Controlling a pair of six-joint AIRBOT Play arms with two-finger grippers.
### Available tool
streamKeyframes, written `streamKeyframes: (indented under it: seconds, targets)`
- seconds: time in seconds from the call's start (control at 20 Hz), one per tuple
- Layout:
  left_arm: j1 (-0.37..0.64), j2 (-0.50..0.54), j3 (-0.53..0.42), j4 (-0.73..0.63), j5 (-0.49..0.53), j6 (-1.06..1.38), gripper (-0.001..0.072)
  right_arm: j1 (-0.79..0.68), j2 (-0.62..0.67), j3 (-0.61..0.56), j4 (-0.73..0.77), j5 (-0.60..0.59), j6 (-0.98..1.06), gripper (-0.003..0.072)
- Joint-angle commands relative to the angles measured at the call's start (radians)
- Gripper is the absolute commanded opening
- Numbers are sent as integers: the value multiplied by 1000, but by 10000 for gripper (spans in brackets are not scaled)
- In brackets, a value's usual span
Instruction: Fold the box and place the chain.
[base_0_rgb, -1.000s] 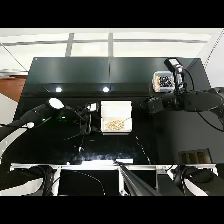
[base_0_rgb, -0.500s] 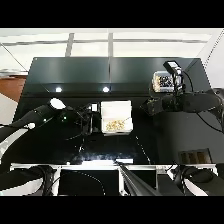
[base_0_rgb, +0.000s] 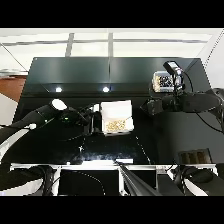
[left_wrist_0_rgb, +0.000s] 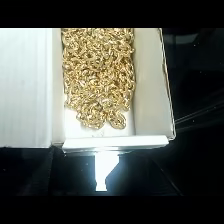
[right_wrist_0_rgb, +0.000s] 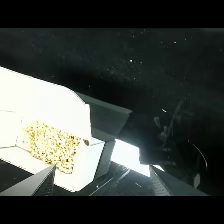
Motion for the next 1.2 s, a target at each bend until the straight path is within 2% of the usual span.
streamKeyframes:
  seconds: [0.0, 0.35, 0.5, 0.7, 0.9, 1.15]
  targets:
    - [-1, 0, 0, 43, -10, -49, 703, 1, -1, 0, 0, -1, 4, 698]
    - [2, 82, -1, 138, 19, -270, 703, 1, -1, 0, 0, -1, 3, 698]
    - [27, 94, -3, 158, -24, -352, 702, 1, -1, 0, 0, 0, 3, 698]
    - [73, 94, -38, 145, -22, -404, 701, 1, -1, 0, 0, 0, 3, 698]
    - [76, 95, -85, 145, -22, -410, 700, 1, -1, 0, -1, 0, 3, 698]
    - [71, 108, -89, 84, -27, -409, 693, 1, -1, 0, 0, -1, 3, 699]
